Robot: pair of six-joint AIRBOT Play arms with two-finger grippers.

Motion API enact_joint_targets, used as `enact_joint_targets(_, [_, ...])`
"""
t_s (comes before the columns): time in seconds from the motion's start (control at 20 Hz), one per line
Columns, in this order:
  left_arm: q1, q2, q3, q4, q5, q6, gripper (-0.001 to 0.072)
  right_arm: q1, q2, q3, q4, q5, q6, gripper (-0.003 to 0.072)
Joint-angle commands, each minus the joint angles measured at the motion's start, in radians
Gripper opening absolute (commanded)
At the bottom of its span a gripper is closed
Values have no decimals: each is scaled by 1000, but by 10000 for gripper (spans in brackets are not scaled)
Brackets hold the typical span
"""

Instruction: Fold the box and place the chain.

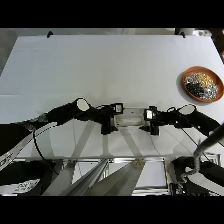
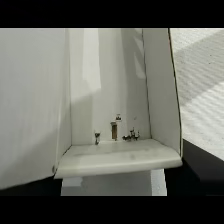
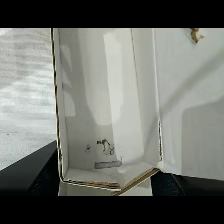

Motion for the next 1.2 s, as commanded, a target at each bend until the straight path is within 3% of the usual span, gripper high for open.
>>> enact_joint_targets(0.0, [0,-1,0,2,10,-1,373,0,1,0,0,-1,-2,413])
enact_joint_targets(1.15, [0,-1,0,2,10,-1,373,0,3,0,-10,-24,-2,397])
